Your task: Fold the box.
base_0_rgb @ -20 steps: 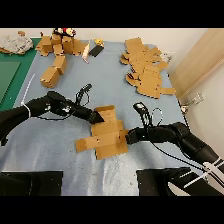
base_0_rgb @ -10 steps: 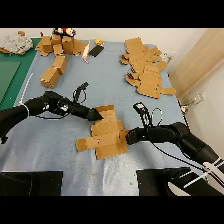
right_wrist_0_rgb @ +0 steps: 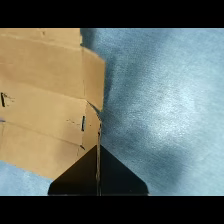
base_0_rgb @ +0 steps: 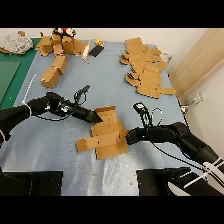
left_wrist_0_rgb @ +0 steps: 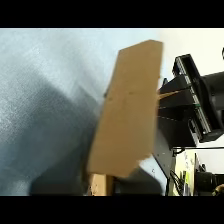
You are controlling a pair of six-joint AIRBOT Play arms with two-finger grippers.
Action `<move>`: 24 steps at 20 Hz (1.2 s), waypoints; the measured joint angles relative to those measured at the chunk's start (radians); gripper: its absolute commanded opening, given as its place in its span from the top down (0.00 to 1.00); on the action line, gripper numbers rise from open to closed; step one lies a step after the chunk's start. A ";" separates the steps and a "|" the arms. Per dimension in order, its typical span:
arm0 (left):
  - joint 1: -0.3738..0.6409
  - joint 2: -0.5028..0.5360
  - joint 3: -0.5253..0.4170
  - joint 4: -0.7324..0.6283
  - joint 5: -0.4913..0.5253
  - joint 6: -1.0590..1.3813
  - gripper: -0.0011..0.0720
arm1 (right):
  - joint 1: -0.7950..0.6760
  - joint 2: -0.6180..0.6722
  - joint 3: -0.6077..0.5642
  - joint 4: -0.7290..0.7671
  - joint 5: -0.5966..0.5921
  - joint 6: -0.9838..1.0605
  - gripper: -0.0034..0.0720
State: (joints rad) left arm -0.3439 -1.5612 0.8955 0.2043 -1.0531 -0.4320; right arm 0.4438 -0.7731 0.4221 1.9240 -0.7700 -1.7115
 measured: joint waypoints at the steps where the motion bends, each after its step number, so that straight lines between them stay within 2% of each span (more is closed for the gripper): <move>1: 0.000 0.000 0.000 -0.001 -0.002 0.005 0.84 | 0.000 0.000 0.000 0.000 0.000 0.000 0.95; 4: 0.000 -0.002 0.000 -0.002 -0.004 0.019 0.85 | 0.000 0.000 0.000 -0.001 0.000 0.000 0.95; 5: 0.000 -0.002 0.000 -0.002 -0.004 0.026 0.97 | 0.000 0.000 0.000 -0.001 0.000 0.000 0.95; 7: 0.000 -0.002 0.000 -0.003 -0.005 0.037 0.97 | 0.000 0.000 0.000 -0.001 0.000 0.000 0.94; 8: 0.000 -0.002 0.002 -0.003 -0.007 0.042 0.97 | 0.000 0.000 0.000 -0.001 0.000 0.000 0.85; 9: 0.000 -0.002 0.004 -0.002 -0.009 0.049 0.97 | 0.000 0.000 0.000 -0.001 0.001 0.000 0.70; 10: 0.000 -0.001 0.010 -0.001 -0.010 0.056 0.97 | 0.000 0.000 0.000 -0.004 0.000 0.000 0.63; 13: 0.000 0.021 0.029 0.000 -0.014 0.076 0.97 | -0.012 0.002 0.010 -0.037 -0.016 0.013 0.64; 17: -0.013 0.073 0.042 0.027 -0.010 0.170 0.97 | -0.064 0.006 0.065 -0.130 -0.092 0.147 0.66; 24: -0.118 0.107 0.028 0.119 0.038 0.382 0.97 | -0.121 0.007 0.119 -0.174 -0.147 0.302 0.63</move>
State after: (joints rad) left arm -0.4622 -1.4540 0.9234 0.3233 -1.0149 -0.0502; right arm 0.3225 -0.7662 0.5407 1.7496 -0.9173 -1.4094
